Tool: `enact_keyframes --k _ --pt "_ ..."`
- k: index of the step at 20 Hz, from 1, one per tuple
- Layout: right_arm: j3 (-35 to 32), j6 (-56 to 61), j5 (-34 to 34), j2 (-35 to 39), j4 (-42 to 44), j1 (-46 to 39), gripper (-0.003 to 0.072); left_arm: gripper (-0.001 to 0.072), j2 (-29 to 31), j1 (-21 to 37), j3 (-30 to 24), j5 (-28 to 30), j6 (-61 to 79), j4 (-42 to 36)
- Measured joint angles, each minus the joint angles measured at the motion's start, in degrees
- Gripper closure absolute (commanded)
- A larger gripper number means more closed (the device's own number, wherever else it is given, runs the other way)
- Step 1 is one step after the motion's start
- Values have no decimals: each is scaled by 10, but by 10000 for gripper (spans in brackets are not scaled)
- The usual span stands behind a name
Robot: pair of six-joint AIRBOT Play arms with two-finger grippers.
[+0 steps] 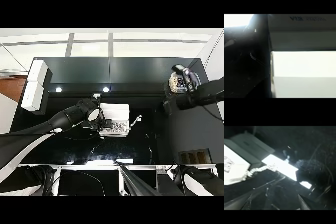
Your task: Fold the box and place the chain.
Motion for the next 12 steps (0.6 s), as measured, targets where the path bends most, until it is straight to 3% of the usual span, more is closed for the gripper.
enact_keyframes --k 6,12 --pt "-96 -177 101 -8 4 47 -10 683 0 0 0 1 0 0" --pt "-140 -335 200 -34 33 124 -9 683 0 0 0 3 0 0"
